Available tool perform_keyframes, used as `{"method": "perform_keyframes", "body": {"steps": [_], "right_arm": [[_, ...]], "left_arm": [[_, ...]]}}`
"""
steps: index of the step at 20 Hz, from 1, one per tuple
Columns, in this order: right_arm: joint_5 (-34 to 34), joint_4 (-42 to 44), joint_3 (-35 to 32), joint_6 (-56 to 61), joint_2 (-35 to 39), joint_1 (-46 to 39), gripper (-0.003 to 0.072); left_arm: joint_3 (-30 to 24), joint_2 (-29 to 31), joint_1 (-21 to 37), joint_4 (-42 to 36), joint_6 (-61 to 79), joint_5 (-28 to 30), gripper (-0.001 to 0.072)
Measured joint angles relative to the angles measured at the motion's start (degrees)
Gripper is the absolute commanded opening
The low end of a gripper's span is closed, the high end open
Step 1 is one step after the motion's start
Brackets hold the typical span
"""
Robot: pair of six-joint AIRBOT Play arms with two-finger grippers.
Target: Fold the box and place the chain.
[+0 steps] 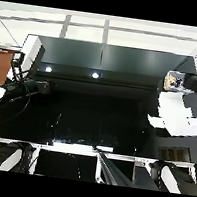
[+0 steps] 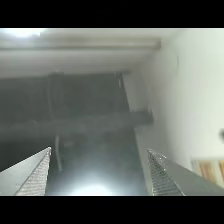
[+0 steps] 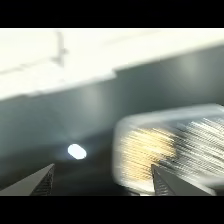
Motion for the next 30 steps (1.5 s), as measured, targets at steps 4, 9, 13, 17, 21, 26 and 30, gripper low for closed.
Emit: {"method": "perform_keyframes", "body": {"steps": [4, 9, 13, 17, 21, 26, 30], "right_arm": [[17.46, -9.9, 12.24, 8.15, -12.79, -21.53, 0.0717], [38.93, -13.03, 27.12, 8.96, -28.41, -37.18, 0.0716], [49.48, -14.1, 35.41, -1.14, -38.51, -37.18, 0.0715], [53.48, -15.69, 37.92, -12.48, -44.76, -33.05, 0.0484], [54.16, -17.59, 38.6, -18.47, -47.34, -29.83, 0.0108], [57.88, -19.5, 38.66, -17.77, -47.52, -29.11, 0.0014], [59.63, -15.69, 36.44, -16.15, -43.91, -28.96, 0.0015]], "left_arm": [[0.0, -0.24, -0.39, 3.15, 0.5, -3.41, 0.0711], [0.0, -0.37, -0.57, 4.63, 0.55, -4.98, 0.0711], [0.0, -0.37, -0.57, 4.72, 0.68, -5.29, 0.0711], [0.0, -0.37, -0.57, 3.19, 0.68, -5.25, 0.0711], [0.0, -0.37, -0.57, 2.6, 0.66, -5.18, 0.0711], [0.0, -0.37, -0.57, 2.25, 0.66, -4.92, 0.0711], [0.0, -0.37, -0.57, 2.23, 0.68, -4.87, 0.0706]]}}
